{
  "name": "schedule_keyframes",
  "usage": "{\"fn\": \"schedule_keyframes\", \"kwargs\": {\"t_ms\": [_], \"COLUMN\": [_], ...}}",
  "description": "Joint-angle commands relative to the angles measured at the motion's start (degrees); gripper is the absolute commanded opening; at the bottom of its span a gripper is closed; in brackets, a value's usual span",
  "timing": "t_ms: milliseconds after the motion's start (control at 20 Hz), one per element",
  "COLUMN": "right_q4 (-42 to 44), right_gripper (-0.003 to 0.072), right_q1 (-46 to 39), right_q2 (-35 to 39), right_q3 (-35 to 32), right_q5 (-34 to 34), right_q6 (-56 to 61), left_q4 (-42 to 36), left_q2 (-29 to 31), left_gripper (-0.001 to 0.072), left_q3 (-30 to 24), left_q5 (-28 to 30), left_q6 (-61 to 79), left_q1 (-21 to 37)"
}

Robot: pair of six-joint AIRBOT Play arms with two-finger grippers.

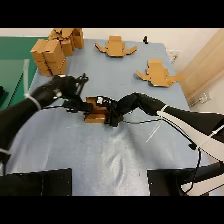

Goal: Fold the box.

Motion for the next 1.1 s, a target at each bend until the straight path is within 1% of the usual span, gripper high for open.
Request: {"fn": "schedule_keyframes", "kwargs": {"t_ms": [0, 50, 100, 150, 200, 250, 350, 400, 500, 550, 600, 650, 700, 750, 850, 950, 1050], "right_q4": [0.0, 0.0, 0.0, 0.0, 0.0, 0.0, 0.0, 0.1, 0.2, 0.2, 0.2, 0.2, 0.2, 0.2, 0.2, 0.2, 0.2], "right_gripper": [0.0344, 0.0344, 0.0344, 0.0344, 0.0344, 0.0344, 0.0344, 0.0344, 0.0344, 0.0344, 0.0344, 0.0343, 0.0344, 0.0344, 0.0343, 0.0344, 0.0343], "right_q1": [0.0, 0.0, 0.0, 0.0, 0.0, 0.0, 0.0, 0.0, 0.0, 0.0, 0.0, 0.0, 0.0, 0.0, 0.0, 0.0, 0.0], "right_q2": [0.0, 0.0, 0.0, 0.0, 0.0, 0.0, 0.0, 0.0, 0.0, 0.0, 0.0, 0.0, 0.0, 0.0, 0.0, 0.0, 0.0], "right_q3": [0.0, 0.0, 0.0, 0.0, 0.0, 0.0, 0.0, 0.0, 0.0, 0.0, 0.0, 0.0, 0.0, 0.0, 0.0, 0.0, 0.0], "right_q5": [-0.3, -0.2, -0.2, -0.2, -0.2, -0.2, -0.4, -0.3, -0.6, -0.9, -0.9, -0.9, -0.9, -1.1, -1.3, -1.5, -1.5], "right_q6": [0.0, 0.0, 0.0, 0.0, 0.0, 0.0, 0.1, 0.0, 0.1, 0.1, 0.1, 0.1, 0.1, 0.1, 0.1, 0.1, 0.1], "left_q4": [-15.7, -20.8, -26.0, -29.6, -30.2, -28.2, -24.9, -25.7, -31.6, -34.1, -34.3, -34.0, -34.0, -34.0, -34.2, -34.2, -34.3], "left_q2": [8.2, 10.7, 12.7, 13.8, 13.8, 13.2, 10.6, 8.7, 4.2, 1.6, -0.7, -3.0, -5.0, -6.4, -8.1, -8.3, -8.3], "left_gripper": [0.0600, 0.0601, 0.0600, 0.0600, 0.0598, 0.0598, 0.0598, 0.0600, 0.0601, 0.0601, 0.0602, 0.0654, 0.0686, 0.0686, 0.0687, 0.0687, 0.0687], "left_q3": [-5.3, -6.7, -8.0, -9.1, -10.0, -11.0, -12.0, -12.0, -11.9, -11.7, -11.1, -10.2, -9.3, -8.4, -7.2, -7.2, -7.2], "left_q5": [-0.4, -1.6, -5.0, -10.2, -14.5, -15.0, -11.8, -9.6, -6.8, -5.8, -5.6, -5.4, -4.7, -4.5, -3.3, -0.8, -0.7], "left_q6": [25.0, 33.3, 43.9, 56.6, 67.5, 75.4, 89.2, 95.1, 108.4, 111.9, 113.4, 114.5, 114.5, 114.4, 114.3, 114.2, 114.2], "left_q1": [8.2, 11.3, 15.0, 18.7, 21.8, 24.7, 27.8, 28.5, 28.0, 27.1, 25.8, 24.5, 23.2, 22.2, 20.5, 19.2, 18.3]}}
